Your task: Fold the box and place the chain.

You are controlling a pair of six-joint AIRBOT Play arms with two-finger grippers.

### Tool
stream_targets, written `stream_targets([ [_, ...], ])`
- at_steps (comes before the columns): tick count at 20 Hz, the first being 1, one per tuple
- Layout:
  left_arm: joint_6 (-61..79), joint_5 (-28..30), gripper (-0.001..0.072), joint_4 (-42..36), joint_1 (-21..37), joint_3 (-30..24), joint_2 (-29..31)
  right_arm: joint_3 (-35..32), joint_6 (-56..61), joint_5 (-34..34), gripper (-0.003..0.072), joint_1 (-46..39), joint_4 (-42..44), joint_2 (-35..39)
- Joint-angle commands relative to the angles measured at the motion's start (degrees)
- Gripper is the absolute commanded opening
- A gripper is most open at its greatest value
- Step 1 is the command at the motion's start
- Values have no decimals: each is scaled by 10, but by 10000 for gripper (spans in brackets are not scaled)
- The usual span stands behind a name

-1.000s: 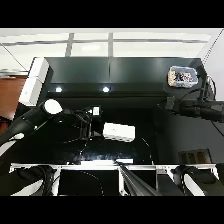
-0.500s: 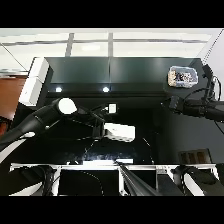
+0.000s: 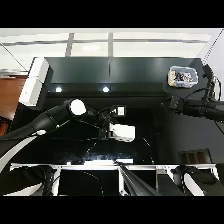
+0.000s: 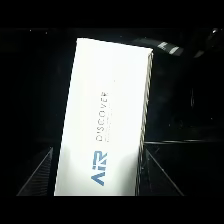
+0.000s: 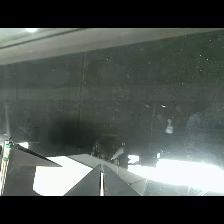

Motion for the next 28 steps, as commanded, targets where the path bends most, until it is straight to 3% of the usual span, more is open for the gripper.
stream_targets([
  [1, -1, 1, 709, 0, -1, 1, -2, 0, 0, -1, 28, 0, 0, 0],
  [21, -1, 1, 709, 2, -14, 1, -30, 0, 0, -1, 29, 0, 0, 0],
  [28, -7, 68, 709, 11, -52, 1, -62, 0, 0, -1, 28, 0, 0, 0],
])
